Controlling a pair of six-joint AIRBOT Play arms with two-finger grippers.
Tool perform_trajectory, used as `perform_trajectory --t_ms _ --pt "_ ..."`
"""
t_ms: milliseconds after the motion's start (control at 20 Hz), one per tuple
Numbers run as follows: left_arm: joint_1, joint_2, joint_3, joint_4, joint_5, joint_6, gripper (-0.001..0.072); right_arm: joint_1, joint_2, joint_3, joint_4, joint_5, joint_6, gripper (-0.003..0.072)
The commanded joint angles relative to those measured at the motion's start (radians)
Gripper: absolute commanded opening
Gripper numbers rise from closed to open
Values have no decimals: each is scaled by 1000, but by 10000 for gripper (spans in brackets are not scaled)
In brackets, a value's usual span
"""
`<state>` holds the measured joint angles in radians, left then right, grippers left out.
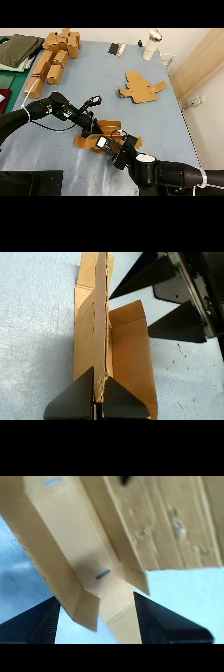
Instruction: Fold the box.
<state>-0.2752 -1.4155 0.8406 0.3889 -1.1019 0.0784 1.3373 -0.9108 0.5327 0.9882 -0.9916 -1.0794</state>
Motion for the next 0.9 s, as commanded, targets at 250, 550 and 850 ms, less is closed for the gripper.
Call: perform_trajectory --t_ms 250,550,850 --pt "1 0 0 0 0 0 12 -123 214 -126 6 204 -277 716" --pt "1 0 0 0 0 0 12 -475 198 -154 545 439 -958 715" --pt "1 0 0 0 0 0 12 -734 66 -134 1207 319 -1756 715"
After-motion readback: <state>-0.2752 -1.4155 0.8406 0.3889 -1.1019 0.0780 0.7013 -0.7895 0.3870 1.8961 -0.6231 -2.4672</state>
